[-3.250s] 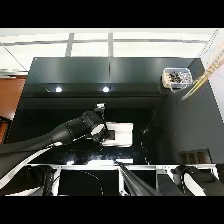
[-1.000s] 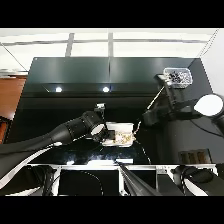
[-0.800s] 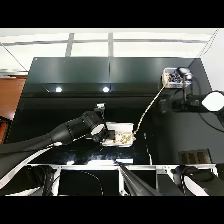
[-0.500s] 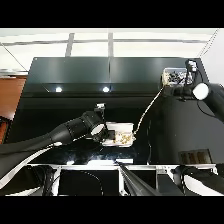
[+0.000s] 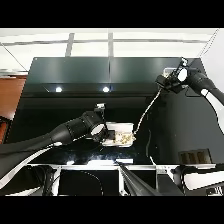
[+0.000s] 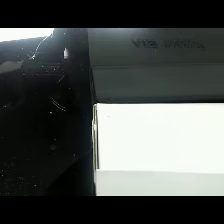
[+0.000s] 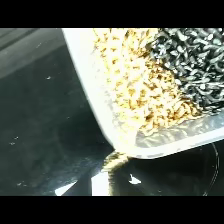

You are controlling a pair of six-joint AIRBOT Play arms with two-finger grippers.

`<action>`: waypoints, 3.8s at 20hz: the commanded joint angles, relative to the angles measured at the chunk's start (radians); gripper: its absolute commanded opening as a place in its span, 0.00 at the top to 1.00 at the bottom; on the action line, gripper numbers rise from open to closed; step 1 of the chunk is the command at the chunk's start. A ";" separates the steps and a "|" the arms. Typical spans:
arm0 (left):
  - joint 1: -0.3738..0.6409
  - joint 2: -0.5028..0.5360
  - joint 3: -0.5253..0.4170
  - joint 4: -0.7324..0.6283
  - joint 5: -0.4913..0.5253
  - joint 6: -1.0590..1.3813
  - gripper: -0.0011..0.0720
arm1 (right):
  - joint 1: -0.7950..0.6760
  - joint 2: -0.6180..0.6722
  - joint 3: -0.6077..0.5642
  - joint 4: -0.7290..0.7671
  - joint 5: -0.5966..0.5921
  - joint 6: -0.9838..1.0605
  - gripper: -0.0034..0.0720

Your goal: Fold the box and place the chain.

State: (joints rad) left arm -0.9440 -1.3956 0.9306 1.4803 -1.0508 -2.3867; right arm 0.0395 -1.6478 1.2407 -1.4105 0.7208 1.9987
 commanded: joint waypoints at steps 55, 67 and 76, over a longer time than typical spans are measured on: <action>0.000 -0.005 0.000 0.000 -0.001 0.000 0.94 | 0.060 0.799 -0.543 0.169 0.117 -0.459 0.35; 0.000 -0.005 0.000 0.000 -0.002 0.000 0.94 | -0.033 -0.007 -0.020 0.164 -0.013 -0.153 0.14; 0.000 -0.005 0.000 0.000 -0.001 0.000 0.94 | -0.039 0.021 0.045 0.089 0.142 -0.260 0.94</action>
State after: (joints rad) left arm -0.9440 -1.4002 0.9310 1.4799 -1.0523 -2.3863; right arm 0.0010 -1.6604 1.2697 -1.3109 0.7616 1.8694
